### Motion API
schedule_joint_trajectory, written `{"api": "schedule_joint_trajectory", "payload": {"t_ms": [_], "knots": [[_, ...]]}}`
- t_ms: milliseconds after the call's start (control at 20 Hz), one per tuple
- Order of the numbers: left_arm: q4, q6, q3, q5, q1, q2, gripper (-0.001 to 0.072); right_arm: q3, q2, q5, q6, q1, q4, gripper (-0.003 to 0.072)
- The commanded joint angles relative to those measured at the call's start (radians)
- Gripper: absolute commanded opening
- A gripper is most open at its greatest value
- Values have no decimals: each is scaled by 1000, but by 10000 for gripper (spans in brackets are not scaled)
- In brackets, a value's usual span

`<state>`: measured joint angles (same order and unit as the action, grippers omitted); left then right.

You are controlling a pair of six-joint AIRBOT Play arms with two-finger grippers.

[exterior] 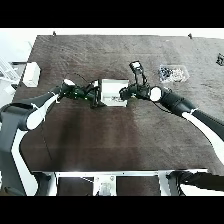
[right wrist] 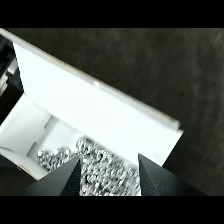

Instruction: Fold the box and place the chain.

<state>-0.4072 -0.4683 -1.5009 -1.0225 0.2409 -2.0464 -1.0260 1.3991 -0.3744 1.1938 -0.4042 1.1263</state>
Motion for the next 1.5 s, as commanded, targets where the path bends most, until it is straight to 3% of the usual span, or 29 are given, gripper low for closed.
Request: {"api": "schedule_joint_trajectory", "payload": {"t_ms": [0, 150, 250, 350, 450, 650, 850, 1100, 1450], "knots": [[0, 0, 0, 0, -1, -1, 530, -22, -66, 7, -111, 9, 4, 431], [0, 0, 0, 0, -1, -1, 530, -47, -166, 8, -185, 67, 29, 416], [0, 0, 0, 0, -1, -1, 530, -68, -180, 11, -246, 148, 37, 275], [0, 0, 0, 0, -1, -1, 530, -103, -155, -20, -315, 232, 26, 225], [0, 0, 0, 0, -1, -1, 530, -184, -86, -164, -453, 311, -91, 222], [0, 0, 0, 1, -1, -1, 531, -377, 121, -488, -799, 428, -519, 221], [-8, 0, 0, 13, -1, -1, 530, -564, 334, -670, -813, 428, -555, 217], [-21, 0, 0, 20, -1, -1, 530, -670, 465, -719, -814, 385, -574, 217], [-27, 0, 1, 19, -1, -1, 530, -678, 480, -777, -837, 346, -576, 197]]}}
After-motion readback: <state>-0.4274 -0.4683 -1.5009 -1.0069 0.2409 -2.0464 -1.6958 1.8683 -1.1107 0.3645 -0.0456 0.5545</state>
